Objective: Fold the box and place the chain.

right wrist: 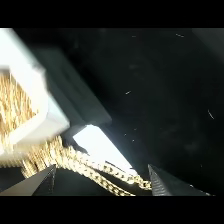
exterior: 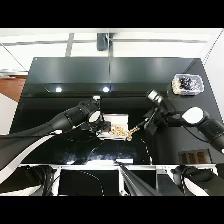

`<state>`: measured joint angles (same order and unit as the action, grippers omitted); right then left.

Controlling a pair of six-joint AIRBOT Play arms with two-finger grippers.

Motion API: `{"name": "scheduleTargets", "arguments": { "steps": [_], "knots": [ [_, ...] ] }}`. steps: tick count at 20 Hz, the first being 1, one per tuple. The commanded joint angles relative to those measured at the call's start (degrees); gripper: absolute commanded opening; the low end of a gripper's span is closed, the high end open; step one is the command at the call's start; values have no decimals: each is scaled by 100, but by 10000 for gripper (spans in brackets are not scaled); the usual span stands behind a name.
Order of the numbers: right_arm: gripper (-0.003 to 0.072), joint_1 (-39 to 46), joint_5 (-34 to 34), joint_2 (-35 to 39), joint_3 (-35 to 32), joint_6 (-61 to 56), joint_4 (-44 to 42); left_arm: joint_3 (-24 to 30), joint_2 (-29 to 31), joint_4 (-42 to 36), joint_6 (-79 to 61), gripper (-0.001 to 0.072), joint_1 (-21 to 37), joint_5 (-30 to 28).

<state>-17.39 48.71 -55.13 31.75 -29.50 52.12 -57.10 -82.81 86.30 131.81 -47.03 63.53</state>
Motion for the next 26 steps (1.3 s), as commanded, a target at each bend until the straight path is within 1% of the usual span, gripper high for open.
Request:
{"name": "scheduleTargets", "arguments": {
  "steps": [1,5,7,12,17,20,21,22,23,25,26],
  "knots": [
    [712,-415,-378,-164,-118,1587,470,0,0,0,0,28,4,-4],
    [710,-415,-400,-544,-118,2428,103,0,0,0,0,28,4,-2],
    [704,-417,-393,-688,-118,2658,-68,0,0,0,0,28,4,-2],
    [704,-415,-402,-1056,-118,3032,-131,0,0,2,0,28,4,0],
    [703,-415,-671,-1224,-118,3040,-127,0,0,0,0,28,4,0],
    [701,-417,-675,-1292,-118,3036,-127,0,0,0,0,28,4,2],
    [645,-415,-673,-1292,-118,3036,-127,0,0,0,-2,28,4,0],
    [425,-415,-629,-1292,-118,3025,-127,0,0,0,0,28,4,2],
    [273,-415,-568,-1292,-118,3016,-127,0,0,0,0,28,4,0],
    [88,-415,-402,-1285,-118,3016,-127,0,0,0,0,28,4,0],
    [58,-415,-317,-1281,-118,3008,-125,0,0,0,0,28,4,0]
  ]
}}
